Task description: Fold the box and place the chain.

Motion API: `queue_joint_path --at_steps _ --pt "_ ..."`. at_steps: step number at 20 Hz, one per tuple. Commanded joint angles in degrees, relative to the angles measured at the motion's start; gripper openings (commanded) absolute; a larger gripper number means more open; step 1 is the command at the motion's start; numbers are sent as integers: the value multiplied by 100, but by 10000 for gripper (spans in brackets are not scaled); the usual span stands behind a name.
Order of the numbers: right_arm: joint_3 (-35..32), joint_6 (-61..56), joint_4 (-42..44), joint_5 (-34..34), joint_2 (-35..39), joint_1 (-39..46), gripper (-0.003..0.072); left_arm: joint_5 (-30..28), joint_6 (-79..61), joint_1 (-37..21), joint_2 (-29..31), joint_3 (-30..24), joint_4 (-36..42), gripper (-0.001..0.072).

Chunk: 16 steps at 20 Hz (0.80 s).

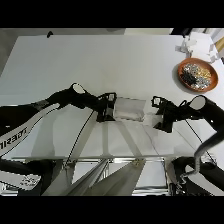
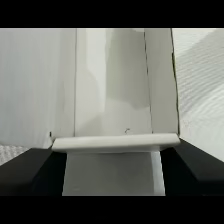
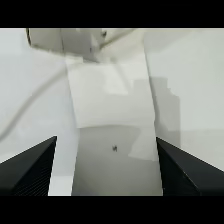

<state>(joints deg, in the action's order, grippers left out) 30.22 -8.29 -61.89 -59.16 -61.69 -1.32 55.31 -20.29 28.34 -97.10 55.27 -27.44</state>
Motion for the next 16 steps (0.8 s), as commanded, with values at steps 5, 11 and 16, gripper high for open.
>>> queue_joint_path --at_steps 5,11,16 --pt "2 -822 52 -455 1064 2 646 -46 11 -4 -2 -2 17 251" --pt "2 -811 348 -730 1163 0 647 -46 9 -4 -2 -2 17 251" --pt "2 -483 1093 -833 1508 0 647 -46 9 -4 -2 -2 17 251"
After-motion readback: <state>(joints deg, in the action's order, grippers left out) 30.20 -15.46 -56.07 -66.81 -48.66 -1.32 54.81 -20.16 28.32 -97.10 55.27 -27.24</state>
